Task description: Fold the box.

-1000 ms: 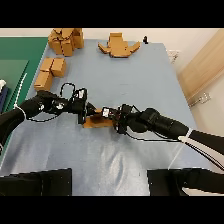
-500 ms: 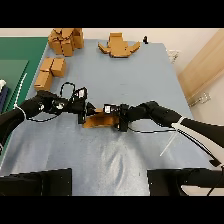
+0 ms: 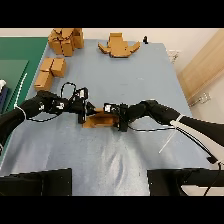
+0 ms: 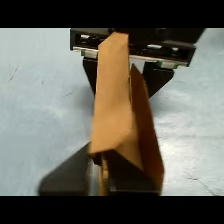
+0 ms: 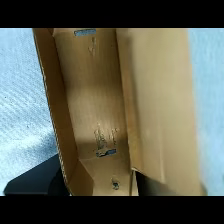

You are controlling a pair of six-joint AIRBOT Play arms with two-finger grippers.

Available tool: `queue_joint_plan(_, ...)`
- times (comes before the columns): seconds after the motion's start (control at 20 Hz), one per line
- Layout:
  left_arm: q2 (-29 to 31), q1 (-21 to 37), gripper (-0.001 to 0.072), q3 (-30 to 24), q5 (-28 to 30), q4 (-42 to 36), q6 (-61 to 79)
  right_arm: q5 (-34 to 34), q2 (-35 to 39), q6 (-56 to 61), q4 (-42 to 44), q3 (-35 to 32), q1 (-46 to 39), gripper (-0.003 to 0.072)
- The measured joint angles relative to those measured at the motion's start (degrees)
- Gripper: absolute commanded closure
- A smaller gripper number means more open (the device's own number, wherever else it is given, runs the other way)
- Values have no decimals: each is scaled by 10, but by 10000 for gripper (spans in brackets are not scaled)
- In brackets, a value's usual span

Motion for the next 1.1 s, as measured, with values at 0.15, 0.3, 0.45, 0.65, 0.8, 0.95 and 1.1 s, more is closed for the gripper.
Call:
queue_joint_plan(0.15,20,21,22,0,38,-9,-56,1,0,0,3,0,0,349)
queue_joint_plan(0.3,66,57,201,0,51,13,-161,0,-1,3,5,0,0,336)
queue_joint_plan(0.45,125,60,240,-10,17,105,-297,-1,-1,3,10,0,0,292)
queue_joint_plan(0.65,205,20,220,-51,17,223,-430,-12,-1,5,24,1,0,300)
queue_joint_plan(0.8,246,-16,212,-78,39,256,-472,-26,-2,9,36,3,0,299)
queue_joint_plan(0.95,263,-42,212,-89,52,268,-491,-62,-1,9,44,3,0,295)
queue_joint_plan(1.1,269,-54,212,-93,62,275,-499,-89,0,9,47,5,0,295)
